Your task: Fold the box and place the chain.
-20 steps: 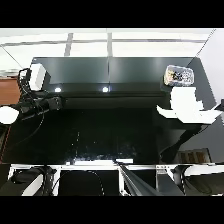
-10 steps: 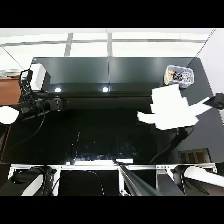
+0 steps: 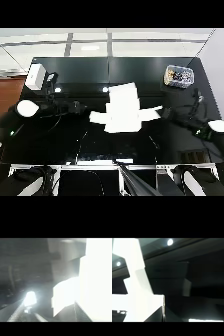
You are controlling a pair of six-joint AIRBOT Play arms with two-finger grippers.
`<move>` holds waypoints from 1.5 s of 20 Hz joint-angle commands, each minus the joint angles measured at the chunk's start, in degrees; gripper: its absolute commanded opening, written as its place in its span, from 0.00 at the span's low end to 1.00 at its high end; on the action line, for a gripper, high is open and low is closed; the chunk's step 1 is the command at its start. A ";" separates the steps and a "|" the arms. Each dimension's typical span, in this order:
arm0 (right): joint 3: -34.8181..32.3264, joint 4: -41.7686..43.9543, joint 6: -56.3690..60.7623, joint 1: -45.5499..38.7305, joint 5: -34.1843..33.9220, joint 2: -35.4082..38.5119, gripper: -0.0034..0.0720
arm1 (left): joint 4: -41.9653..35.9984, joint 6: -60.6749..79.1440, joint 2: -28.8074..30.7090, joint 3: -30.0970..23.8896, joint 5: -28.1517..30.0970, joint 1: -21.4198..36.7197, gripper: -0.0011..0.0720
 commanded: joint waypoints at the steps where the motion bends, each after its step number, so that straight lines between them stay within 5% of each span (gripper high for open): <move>1: -5.88 6.23 1.20 15.19 -13.60 2.80 0.06 | -15.26 9.53 -10.54 5.27 -5.62 0.59 0.99; 4: -5.88 6.36 1.88 20.74 -17.51 2.80 0.06 | -25.73 14.78 -20.79 10.16 -13.14 3.50 0.98; 7: -5.88 6.36 1.88 22.03 -17.57 2.80 0.06 | -25.68 14.88 -27.23 14.10 -16.39 4.13 0.98; 13: -5.86 6.38 2.03 22.03 -16.26 2.80 0.06 | -25.51 18.93 -39.17 22.64 -32.09 4.00 0.99; 19: -5.86 6.38 2.03 22.03 -14.99 2.80 0.06 | -24.20 33.35 -44.96 29.46 -45.57 3.28 0.98; 28: -5.86 6.32 2.01 22.03 -14.95 2.80 0.06 | -14.64 38.25 -47.30 32.63 -47.67 -0.59 0.45; 30: -5.86 5.95 2.01 22.03 -14.93 2.80 0.06 | -14.60 38.27 -47.30 32.63 -48.02 -0.31 0.13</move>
